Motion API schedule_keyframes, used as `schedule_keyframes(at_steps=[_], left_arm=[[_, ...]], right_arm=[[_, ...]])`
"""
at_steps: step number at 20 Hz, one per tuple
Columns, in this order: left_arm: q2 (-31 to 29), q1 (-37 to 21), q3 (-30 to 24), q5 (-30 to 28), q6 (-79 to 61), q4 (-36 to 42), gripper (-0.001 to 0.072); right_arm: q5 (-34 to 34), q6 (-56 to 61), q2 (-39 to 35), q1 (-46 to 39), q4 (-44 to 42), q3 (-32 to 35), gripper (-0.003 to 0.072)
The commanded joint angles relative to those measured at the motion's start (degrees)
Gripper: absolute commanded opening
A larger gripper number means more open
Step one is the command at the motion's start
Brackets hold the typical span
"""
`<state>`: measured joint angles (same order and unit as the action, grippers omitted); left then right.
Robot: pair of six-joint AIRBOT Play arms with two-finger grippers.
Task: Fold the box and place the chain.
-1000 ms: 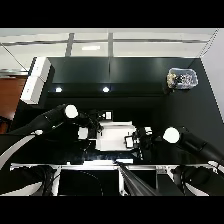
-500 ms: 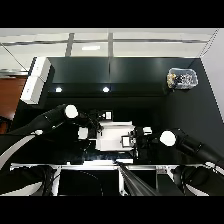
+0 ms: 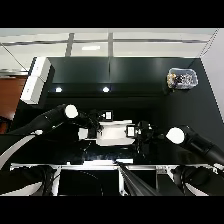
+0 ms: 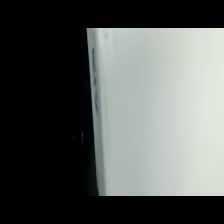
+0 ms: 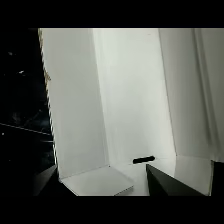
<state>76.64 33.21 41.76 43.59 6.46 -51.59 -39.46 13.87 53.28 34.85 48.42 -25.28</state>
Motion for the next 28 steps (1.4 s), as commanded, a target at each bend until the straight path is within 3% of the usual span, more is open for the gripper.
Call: schedule_keyframes(at_steps=[1, 4, 17, 20, 23, 28], left_arm=[[0.02, 0.02, 0.0, 0.11, -0.02, 0.02, 0.0024], [0.02, 0.02, 0.0, 0.11, -0.02, 0.0, 0.0024], [0.02, 0.02, 0.0, 0.09, -0.07, -0.04, 0.0024], [0.02, 0.02, 0.0, 0.09, -0.11, -0.5, 0.0023], [0.02, 0.02, 0.0, 0.07, -0.11, -0.46, 0.0024], [0.02, 0.02, 0.0, 0.11, -0.09, -0.46, 0.0024]], right_arm=[[4.55, 0.74, -0.66, -0.39, -0.17, -0.04, 0.0623], [8.39, 0.74, -0.63, -0.39, -0.17, -0.04, 0.0623], [11.85, -1.9, -0.63, -0.66, -0.33, -0.02, 0.0624], [11.23, -3.26, -0.61, -2.97, -3.78, -0.02, 0.0624], [6.71, -13.38, 0.04, -6.12, -12.52, -0.02, 0.0623], [6.43, -25.59, 3.1, -8.7, -22.84, -0.04, 0.0624]])
